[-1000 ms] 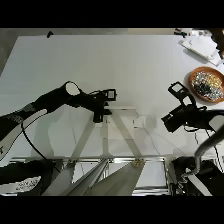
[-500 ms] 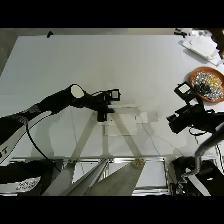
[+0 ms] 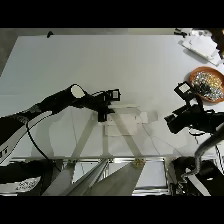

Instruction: Fold the box and place the chain.

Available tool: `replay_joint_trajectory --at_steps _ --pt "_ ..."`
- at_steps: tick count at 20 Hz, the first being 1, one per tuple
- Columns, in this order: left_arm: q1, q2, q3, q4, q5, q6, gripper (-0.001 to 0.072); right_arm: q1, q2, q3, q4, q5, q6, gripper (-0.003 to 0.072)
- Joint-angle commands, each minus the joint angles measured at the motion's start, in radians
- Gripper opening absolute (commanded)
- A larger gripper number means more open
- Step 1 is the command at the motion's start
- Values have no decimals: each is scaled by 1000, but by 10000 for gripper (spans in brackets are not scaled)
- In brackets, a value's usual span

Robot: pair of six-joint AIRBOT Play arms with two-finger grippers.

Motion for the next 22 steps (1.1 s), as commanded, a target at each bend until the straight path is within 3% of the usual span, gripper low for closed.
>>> replay_joint_trajectory --at_steps 1,15,19,22 --pt "-1 -1 0 0 -1 0 7 1 1 1 12 2 0 465" --pt "-1 -26 0 4 -2 0 14 1 -2 0 43 1 -9 466" --pt "-1 -26 0 4 -10 0 14 1 -39 -1 72 -25 -102 466" --pt "-1 -26 0 5 -19 0 10 1 -138 -2 161 -102 -250 466"
